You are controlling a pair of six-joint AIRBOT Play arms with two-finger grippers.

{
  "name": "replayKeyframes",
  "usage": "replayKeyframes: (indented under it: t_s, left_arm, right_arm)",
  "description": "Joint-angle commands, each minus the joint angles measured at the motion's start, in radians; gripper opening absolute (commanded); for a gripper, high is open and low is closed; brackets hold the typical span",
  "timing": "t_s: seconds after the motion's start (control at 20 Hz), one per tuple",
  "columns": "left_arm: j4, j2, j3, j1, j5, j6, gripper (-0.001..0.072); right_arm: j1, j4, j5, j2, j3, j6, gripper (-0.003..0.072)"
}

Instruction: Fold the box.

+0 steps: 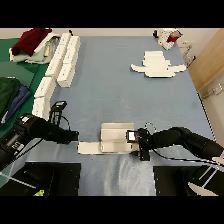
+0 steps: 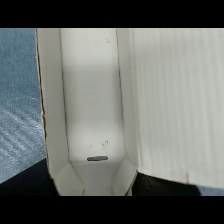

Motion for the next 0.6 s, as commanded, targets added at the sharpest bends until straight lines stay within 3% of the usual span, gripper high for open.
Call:
replayKeyframes:
  t_s: [0.0, 0.35, 0.55]
  left_arm:
    - [-0.169, -0.025, -0.072, 0.139, 0.003, 0.08, 0.0014]
    - [-0.581, -0.09, -0.186, 0.117, 0.171, 0.373, 0.0015]
    - [-0.615, -0.093, -0.186, 0.044, 0.215, 0.38, 0.0015]
  right_arm:
    - [0.001, 0.0, 0.0, 0.0, 0.001, 0.0, 0.043]
    - [0.001, 0.0, 0.0, 0.001, 0.001, 0.0, 0.043]
    - [0.001, 0.0, 0.0, 0.0, 0.001, 0.0, 0.043]
